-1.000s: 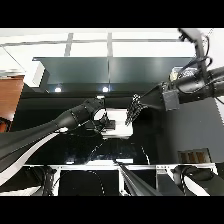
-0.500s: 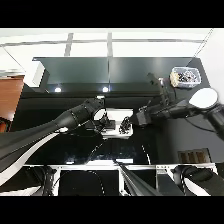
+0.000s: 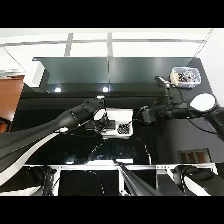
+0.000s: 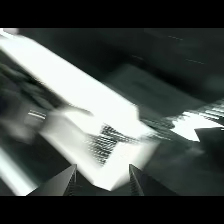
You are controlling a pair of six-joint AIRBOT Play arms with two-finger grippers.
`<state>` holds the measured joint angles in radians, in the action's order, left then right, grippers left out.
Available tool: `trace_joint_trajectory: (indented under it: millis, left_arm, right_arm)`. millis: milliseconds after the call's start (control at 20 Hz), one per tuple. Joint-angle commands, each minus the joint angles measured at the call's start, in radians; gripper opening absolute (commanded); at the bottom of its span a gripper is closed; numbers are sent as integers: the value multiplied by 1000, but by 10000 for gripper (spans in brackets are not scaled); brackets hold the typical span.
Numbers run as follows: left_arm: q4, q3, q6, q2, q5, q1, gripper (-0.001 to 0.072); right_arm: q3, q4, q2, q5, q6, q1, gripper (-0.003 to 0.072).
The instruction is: Fold the box and place the chain.
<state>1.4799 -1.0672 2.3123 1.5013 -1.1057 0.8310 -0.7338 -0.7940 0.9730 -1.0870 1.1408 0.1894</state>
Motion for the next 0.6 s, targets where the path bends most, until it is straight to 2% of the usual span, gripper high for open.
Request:
trace_joint_trajectory:
  millis: [0,50,200,300,450,550]
  left_arm:
    - [0,0,0,0,-6,-1,31]
    - [0,0,0,0,-4,-1,31]
    - [0,0,0,0,-3,-1,31]
    - [1,0,0,0,-2,-1,31]
    - [0,0,0,0,-2,-1,31]
    - [0,0,0,0,-2,-1,30]
  right_arm:
    - [29,-304,-14,3,-129,-73,431]
    - [63,-306,-11,60,-240,-66,720]
    - [116,-264,31,220,-504,-8,720]
    - [122,-237,74,273,-874,43,720]
    - [122,6,174,312,-1204,40,720]
    - [109,80,236,311,-1337,40,720]
